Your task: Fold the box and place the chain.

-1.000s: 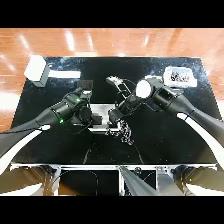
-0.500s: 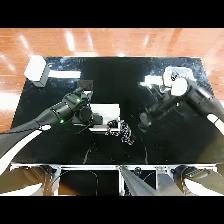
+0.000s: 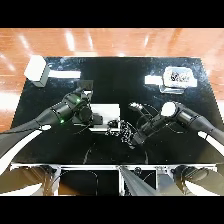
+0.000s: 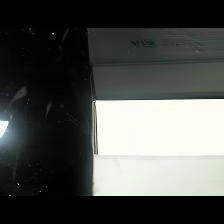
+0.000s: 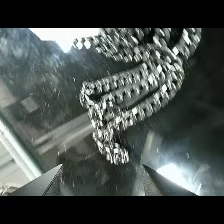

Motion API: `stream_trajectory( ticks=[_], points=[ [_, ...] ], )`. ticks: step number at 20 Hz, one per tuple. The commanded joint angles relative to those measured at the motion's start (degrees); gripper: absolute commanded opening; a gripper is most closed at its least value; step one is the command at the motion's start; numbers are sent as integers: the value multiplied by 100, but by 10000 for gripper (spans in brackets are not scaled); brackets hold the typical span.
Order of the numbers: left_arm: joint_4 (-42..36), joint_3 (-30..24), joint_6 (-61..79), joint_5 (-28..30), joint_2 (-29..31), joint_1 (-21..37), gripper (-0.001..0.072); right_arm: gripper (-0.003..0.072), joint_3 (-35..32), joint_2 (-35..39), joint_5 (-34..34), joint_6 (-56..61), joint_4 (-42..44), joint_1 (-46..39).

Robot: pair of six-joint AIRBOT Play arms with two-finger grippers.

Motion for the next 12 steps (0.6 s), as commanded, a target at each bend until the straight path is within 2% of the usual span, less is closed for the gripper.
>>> stream_trajectory(
  ticks=[1, 5, 12],
  points=[
    [13, 2, 0, 61, 0, -2, 22, 590, -55, 2, -514, -181, 50, 275],
    [7, 2, 0, 61, 0, -2, 22, 590, -55, -66, -553, -155, -732, 675],
    [7, 2, 0, 61, 0, -2, 22, 590, -55, -66, -977, -146, -726, 933]
  ],
)
